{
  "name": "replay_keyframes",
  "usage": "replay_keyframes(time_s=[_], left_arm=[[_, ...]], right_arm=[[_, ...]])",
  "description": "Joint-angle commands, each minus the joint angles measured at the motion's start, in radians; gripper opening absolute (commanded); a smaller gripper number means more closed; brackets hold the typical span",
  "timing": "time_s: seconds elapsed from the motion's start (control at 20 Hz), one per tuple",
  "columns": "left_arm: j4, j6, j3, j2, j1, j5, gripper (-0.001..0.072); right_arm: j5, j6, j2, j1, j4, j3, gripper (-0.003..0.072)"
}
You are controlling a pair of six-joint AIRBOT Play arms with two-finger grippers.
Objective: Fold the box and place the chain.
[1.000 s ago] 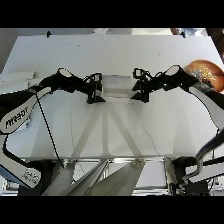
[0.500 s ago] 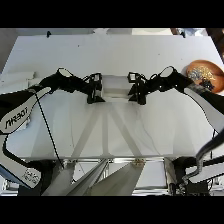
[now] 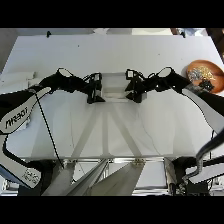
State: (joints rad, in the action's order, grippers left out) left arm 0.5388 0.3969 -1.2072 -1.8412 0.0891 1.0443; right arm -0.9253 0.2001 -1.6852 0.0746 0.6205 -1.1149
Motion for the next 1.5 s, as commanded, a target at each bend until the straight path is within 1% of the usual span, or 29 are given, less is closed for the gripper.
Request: replay_keyframes(time_s=[0.0,0.05,0.1,0.15,0.2,0.25,0.4,0.5,0.65,0.8,0.85,0.95,1.05,1.25,1.35,1.45], left_arm=[[0.001,0.003,-0.001,-0.001,0.000,0.000,0.0162],[0.001,0.003,-0.001,-0.001,0.000,0.000,0.0162],[0.001,0.003,-0.001,-0.001,0.000,0.000,0.0162],[0.001,0.003,-0.001,-0.001,0.000,0.000,0.0162],[0.001,0.003,-0.001,-0.001,0.000,0.000,0.0162],[0.001,0.003,-0.001,-0.001,0.000,0.000,0.0162],[0.001,0.003,-0.001,-0.001,0.000,0.000,0.0162],[0.001,0.003,-0.001,-0.001,0.000,0.000,0.0162],[0.001,0.003,-0.001,-0.001,0.000,0.000,0.0162],[0.001,0.003,-0.001,-0.001,0.000,0.000,0.0162],[0.000,0.003,-0.001,-0.001,0.000,0.000,0.0162],[0.001,0.003,-0.001,-0.001,0.000,0.000,0.0162],[0.000,0.003,-0.001,-0.001,0.000,0.000,0.0162],[0.000,0.003,-0.001,-0.001,0.000,0.000,0.0162],[0.000,0.003,-0.001,-0.001,0.000,0.000,0.0162],[0.000,0.003,-0.001,-0.001,0.000,0.000,0.0162]], right_arm=[[0.009,0.000,0.000,0.001,-0.023,-0.001,0.0542],[0.009,0.000,0.000,0.001,-0.023,-0.001,0.0541],[0.009,0.000,0.000,0.001,-0.023,-0.001,0.0516],[0.003,-0.001,0.000,0.001,-0.023,-0.001,0.0362],[-0.016,-0.001,0.000,0.001,-0.023,-0.001,0.0132],[-0.037,-0.002,0.000,0.000,-0.023,-0.001,0.0018],[-0.098,-0.017,0.009,0.000,-0.024,-0.001,0.0015],[-0.123,-0.048,0.038,0.000,-0.024,-0.001,0.0015],[-0.126,-0.168,0.121,-0.003,-0.027,-0.001,0.0015],[-0.124,-0.260,0.222,-0.039,-0.026,-0.001,0.0015],[-0.121,-0.303,0.256,-0.059,-0.021,-0.001,0.0015],[-0.109,-0.468,0.320,-0.113,0.002,-0.001,0.0015],[-0.113,-0.643,0.359,-0.180,0.090,-0.001,0.0015],[-0.182,-0.930,0.335,-0.276,0.351,0.013,0.0014],[-0.209,-0.975,0.293,-0.288,0.389,0.042,0.0014],[-0.198,-0.980,0.247,-0.284,0.373,0.084,0.0013]])
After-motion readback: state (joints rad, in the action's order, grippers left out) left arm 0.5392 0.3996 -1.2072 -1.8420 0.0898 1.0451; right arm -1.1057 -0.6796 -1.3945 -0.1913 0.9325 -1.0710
